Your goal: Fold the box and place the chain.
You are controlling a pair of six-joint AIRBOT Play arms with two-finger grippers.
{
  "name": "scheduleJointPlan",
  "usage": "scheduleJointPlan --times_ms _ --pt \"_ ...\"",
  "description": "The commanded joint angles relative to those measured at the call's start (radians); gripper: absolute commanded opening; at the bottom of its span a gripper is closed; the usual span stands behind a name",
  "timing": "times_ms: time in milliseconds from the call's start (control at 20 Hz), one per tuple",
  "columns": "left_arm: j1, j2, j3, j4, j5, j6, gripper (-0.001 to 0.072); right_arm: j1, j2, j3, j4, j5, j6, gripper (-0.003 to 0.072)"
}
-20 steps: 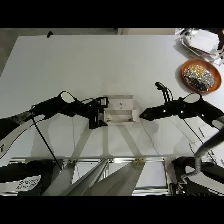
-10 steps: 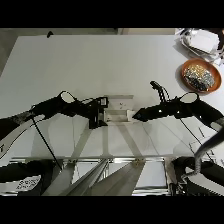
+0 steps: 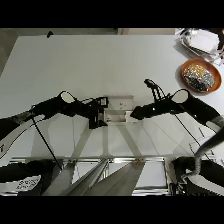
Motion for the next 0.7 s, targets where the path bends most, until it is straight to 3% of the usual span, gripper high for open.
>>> scheduleJointPlan --times_ms 0,250,450,650 --pt "0.0 0.0 0.001 0.0 0.0 0.0 0.0212 0.056 -0.015 0.044 -0.106 -0.022 0.176 0.0411" --pt "0.0 0.0 0.001 0.0 0.0 0.0 0.0212 0.13 -0.043 0.053 -0.167 -0.069 0.326 0.0408" --pt "0.0 0.0 0.001 0.0 0.0 0.0 0.0212 0.169 -0.068 0.111 -0.319 -0.063 0.51 0.0405" --pt "0.0 0.0 0.001 0.0 0.0 0.0 0.0212 0.199 -0.074 0.154 -0.349 -0.05 0.572 0.0405"
